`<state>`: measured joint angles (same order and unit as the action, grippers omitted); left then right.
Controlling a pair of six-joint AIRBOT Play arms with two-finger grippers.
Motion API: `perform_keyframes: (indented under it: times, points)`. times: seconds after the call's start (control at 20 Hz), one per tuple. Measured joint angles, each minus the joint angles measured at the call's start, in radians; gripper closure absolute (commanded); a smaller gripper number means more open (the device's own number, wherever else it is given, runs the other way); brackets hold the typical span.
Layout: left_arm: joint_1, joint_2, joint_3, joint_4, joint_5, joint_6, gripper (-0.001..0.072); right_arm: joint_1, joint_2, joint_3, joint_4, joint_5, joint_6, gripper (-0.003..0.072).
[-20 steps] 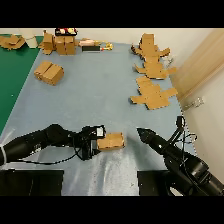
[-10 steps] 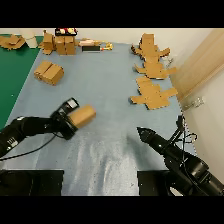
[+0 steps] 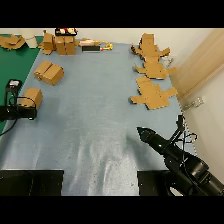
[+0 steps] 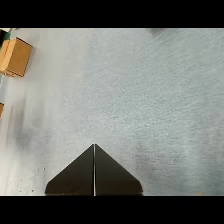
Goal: Fold the box.
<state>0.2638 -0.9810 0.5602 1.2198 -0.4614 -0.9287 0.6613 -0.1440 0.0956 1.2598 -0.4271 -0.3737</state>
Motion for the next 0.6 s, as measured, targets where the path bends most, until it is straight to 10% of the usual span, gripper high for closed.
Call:
perform_keyframes:
  times: [0.6]
  points:
    - [-0.021,-0.513,0.476,-0.057,-0.026,-0.014,0.0341,0.000,0.000,0.000,-0.007,0.000,0.000,0.0681]
